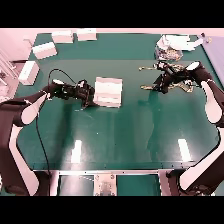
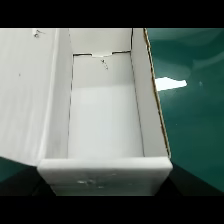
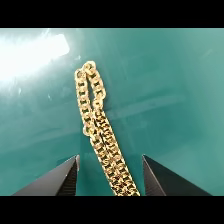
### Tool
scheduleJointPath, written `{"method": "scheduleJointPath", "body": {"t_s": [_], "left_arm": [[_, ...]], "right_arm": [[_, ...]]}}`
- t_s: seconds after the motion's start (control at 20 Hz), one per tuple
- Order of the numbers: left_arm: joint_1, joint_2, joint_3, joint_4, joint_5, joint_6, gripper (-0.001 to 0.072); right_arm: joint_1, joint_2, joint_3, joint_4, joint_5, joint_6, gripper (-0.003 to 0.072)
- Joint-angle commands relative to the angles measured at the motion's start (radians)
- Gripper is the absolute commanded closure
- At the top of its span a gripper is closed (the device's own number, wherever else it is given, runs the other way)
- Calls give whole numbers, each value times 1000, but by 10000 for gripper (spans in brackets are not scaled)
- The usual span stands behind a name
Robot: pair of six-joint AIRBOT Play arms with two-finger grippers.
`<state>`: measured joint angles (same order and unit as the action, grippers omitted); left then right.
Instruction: Fold the box and place the chain.
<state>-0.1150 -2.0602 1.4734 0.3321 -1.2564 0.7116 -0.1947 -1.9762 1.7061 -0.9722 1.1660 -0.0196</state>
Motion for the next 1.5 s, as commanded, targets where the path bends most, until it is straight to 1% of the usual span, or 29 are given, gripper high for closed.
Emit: {"method": "scheduleJointPath", "body": {"t_s": [0.0,0.05,0.25,0.4,0.55,0.65,0.75,1.0,1.05,1.1,1.15,1.2,1.35,1.45], "left_arm": [[0,0,0,0,0,0,241],[0,0,0,0,0,0,241],[0,0,0,0,0,0,241],[0,0,0,0,0,0,241],[0,0,0,0,0,0,241],[0,0,0,0,0,0,241],[0,0,0,0,0,0,241],[0,0,0,0,0,0,241],[0,0,0,0,0,0,241],[0,0,0,0,0,0,241],[0,0,0,0,0,0,241],[0,0,0,0,0,0,240],[0,0,0,0,0,0,241],[0,0,0,0,0,0,241]], "right_arm": [[-2,-21,11,0,13,-50,222],[-3,-27,14,0,13,-62,235],[-6,-63,60,0,12,-68,245],[-8,-87,82,-2,28,-58,309],[-8,-88,87,-15,77,-32,340],[-6,-87,92,-18,89,-29,348],[-6,-87,99,-18,98,-16,403],[-6,-93,97,-62,130,3,424],[-4,-100,97,-80,130,13,474],[-3,-109,97,-89,129,18,491],[-1,-117,96,-91,129,26,554],[2,-124,96,-90,126,54,674],[21,-120,102,-82,126,101,678],[32,-98,107,-27,130,117,679]]}}
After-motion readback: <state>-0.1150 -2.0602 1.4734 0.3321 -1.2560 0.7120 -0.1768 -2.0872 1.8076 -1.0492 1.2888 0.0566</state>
